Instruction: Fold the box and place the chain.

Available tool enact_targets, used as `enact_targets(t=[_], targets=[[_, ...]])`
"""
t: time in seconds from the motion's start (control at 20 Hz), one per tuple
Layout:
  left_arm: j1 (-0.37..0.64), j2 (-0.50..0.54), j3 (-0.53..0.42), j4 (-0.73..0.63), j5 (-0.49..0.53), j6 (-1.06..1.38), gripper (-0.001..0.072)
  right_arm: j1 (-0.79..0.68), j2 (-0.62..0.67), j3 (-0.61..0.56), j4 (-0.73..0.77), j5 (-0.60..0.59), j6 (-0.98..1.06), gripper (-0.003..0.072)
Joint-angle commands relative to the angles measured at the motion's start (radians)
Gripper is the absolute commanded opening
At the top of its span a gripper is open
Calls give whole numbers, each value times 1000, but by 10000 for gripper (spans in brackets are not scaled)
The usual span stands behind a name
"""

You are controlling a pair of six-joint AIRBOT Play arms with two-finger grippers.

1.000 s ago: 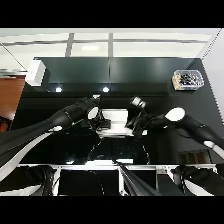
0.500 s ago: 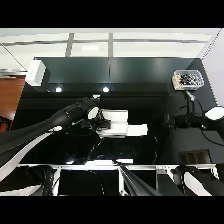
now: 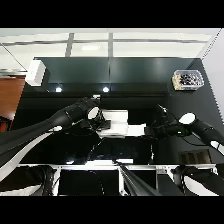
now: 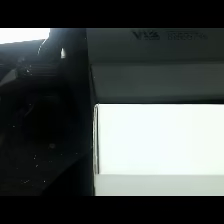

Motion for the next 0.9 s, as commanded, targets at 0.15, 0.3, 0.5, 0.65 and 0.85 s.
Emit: enact_targets(t=[0.15,0.3,0.5,0.65,0.85], targets=[[1,0,0,-7,-1,0,27,21,-32,124,123,125,-108,420],[1,0,0,-8,-1,0,27,21,-32,161,130,183,-108,633],[1,0,0,-8,-2,0,27,53,-32,161,150,170,-95,601],[1,0,0,-11,-1,0,27,122,-32,170,152,86,-10,530],[1,0,0,-11,-2,0,27,218,-32,230,63,1,154,525]])
